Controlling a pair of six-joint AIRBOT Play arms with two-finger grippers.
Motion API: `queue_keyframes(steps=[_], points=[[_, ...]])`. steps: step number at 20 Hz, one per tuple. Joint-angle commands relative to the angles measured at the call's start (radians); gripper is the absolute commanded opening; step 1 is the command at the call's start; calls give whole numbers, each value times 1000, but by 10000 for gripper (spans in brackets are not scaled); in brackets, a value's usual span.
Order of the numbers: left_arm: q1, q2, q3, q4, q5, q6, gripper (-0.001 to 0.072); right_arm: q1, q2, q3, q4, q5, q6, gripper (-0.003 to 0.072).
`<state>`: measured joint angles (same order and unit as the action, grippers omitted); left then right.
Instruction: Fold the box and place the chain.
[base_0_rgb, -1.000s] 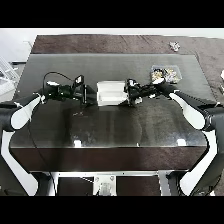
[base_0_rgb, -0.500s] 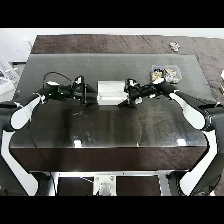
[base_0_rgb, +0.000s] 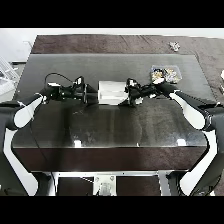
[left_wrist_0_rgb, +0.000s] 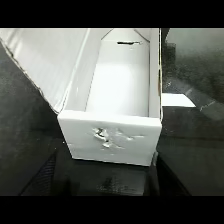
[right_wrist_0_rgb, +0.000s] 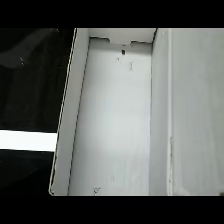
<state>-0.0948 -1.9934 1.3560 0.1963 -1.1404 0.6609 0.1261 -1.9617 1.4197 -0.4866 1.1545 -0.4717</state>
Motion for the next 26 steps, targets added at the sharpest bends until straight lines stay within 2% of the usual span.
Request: queue_keyframes(steps=[1, 8, 10, 13, 17, 20, 23, 26], points=[[0, -8, 5, -16, -6, 3, 720, 0, 0, 0, 0, 3, 0, 590], [31, -7, 5, -13, -32, 1, 720, 0, 0, 0, 0, 3, -1, 591], [46, -5, 5, -11, -72, -2, 720, 0, 0, 0, 0, 3, 0, 591], [68, -5, 19, 48, -124, -6, 720, 0, 0, 0, 0, 3, 0, 591], [73, -5, 44, 113, -132, -25, 720, 1, 0, 0, 0, 3, 0, 591], [73, -6, 61, 117, -161, -24, 720, 0, 0, 0, 0, 3, 0, 590], [63, -7, 67, 125, -148, -23, 720, 0, 0, 0, 0, 3, 0, 591], [29, -8, 67, 125, -60, -24, 720, 0, 0, 0, 0, 3, 0, 590]])
